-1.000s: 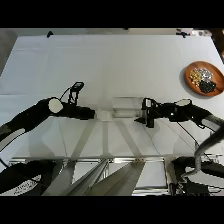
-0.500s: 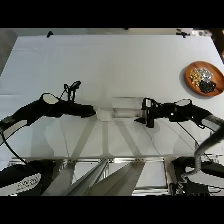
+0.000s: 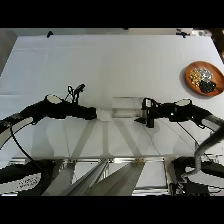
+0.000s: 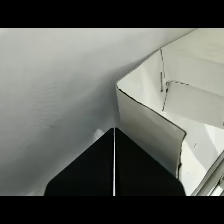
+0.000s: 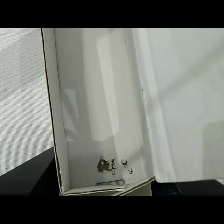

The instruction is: Fold the box and place the chain.

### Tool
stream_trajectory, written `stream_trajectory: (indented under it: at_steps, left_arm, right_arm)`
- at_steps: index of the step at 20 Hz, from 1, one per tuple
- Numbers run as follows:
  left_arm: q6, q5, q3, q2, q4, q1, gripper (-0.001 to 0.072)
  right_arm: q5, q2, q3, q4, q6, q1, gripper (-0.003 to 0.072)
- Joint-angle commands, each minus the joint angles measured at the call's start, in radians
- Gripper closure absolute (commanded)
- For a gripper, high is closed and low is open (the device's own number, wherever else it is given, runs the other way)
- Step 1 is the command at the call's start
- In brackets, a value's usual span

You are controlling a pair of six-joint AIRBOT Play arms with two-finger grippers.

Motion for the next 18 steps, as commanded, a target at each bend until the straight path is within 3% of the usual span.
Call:
stream_trajectory:
  at_steps: [1,4,10,13,15,18]
  left_arm:
    - [0.011,0.018,-0.001,-0.010,-0.019,-0.035,0.0701]
    - [0.021,0.026,-0.001,-0.010,-0.043,-0.053,0.0702]
    - [0.231,-0.050,0.000,-0.008,-0.280,-0.051,0.0697]
    - [0.272,-0.061,0.000,-0.008,-0.298,-0.051,0.0681]
    - [0.280,-0.067,0.000,-0.008,-0.298,-0.051,0.0613]
    - [0.284,-0.080,0.000,-0.008,-0.298,-0.051,0.0613]
  right_arm:
    - [0.000,0.000,0.000,0.000,0.000,0.000,0.0283]
    - [0.000,0.000,0.000,0.000,0.000,0.000,0.0283]
    - [0.000,0.000,0.000,0.000,0.000,0.000,0.0283]
    - [0.000,0.000,0.000,0.000,0.000,0.000,0.0283]
    - [0.000,0.000,0.000,0.000,0.000,0.000,0.0283]
    - [0.000,0.000,0.000,0.000,0.000,0.000,0.0283]
